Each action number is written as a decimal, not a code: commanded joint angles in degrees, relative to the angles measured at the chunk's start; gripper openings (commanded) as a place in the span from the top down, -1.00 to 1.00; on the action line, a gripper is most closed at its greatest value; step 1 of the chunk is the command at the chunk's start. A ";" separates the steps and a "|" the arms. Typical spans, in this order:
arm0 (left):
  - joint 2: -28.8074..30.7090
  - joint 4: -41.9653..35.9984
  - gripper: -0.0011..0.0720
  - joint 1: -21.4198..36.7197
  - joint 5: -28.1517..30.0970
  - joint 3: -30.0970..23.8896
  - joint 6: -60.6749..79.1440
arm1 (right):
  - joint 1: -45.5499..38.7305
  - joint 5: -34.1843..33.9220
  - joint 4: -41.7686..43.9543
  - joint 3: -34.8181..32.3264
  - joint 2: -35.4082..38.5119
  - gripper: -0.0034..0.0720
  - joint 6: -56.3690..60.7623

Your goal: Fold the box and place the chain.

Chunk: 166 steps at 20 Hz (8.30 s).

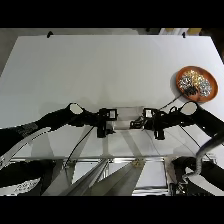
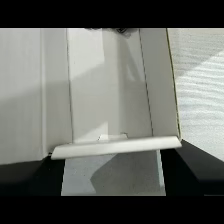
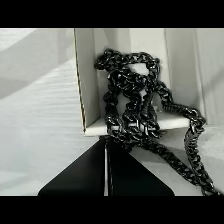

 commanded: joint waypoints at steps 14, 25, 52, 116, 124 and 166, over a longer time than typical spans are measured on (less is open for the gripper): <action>0.07 0.02 0.40 0.00 0.02 0.04 0.04 | -0.37 -1.64 -1.49 -0.04 6.49 0.20 0.81; 0.04 0.02 0.40 0.00 0.02 0.04 0.04 | -0.37 -2.97 1.64 -0.04 2.40 0.33 -4.42; 0.04 0.02 0.40 0.00 0.02 0.04 0.04 | 3.13 20.92 9.99 20.15 13.38 0.87 21.35; 0.04 0.02 0.40 0.00 0.02 0.04 0.04 | -2.60 9.33 0.09 5.73 1.64 0.52 -1.66; 0.04 0.02 0.40 0.00 0.02 0.04 0.04 | -2.60 10.49 0.04 5.68 1.64 0.81 -1.25; 0.04 0.02 0.40 0.00 0.02 0.04 0.04 | 7.08 4.70 12.68 10.40 4.92 0.31 18.99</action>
